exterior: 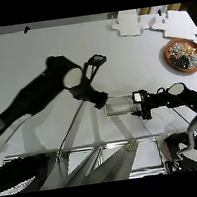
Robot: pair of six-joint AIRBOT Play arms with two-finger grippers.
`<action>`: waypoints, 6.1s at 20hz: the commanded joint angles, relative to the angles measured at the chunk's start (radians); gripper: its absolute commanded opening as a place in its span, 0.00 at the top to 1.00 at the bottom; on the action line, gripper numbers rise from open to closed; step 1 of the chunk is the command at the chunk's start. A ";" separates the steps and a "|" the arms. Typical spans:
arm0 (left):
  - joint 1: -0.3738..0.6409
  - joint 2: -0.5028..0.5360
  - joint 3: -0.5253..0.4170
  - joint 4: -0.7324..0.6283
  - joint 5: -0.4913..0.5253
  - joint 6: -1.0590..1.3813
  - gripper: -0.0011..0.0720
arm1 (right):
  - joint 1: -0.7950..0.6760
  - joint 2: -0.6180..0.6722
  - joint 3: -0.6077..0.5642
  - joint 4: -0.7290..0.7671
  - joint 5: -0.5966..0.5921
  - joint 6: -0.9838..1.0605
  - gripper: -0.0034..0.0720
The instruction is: Fold the box and place the chain.
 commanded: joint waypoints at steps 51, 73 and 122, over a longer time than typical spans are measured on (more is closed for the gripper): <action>0.114 -0.169 -0.630 -1.155 0.671 2.119 0.61 | 0.000 0.001 0.000 0.000 0.000 0.000 0.43; 0.115 -0.169 -0.630 -1.155 0.671 2.118 0.61 | 0.000 0.001 0.000 0.003 0.003 0.000 0.43; 0.115 -0.169 -0.630 -1.155 0.671 2.118 0.61 | 0.000 0.051 0.009 0.333 -0.275 0.452 0.92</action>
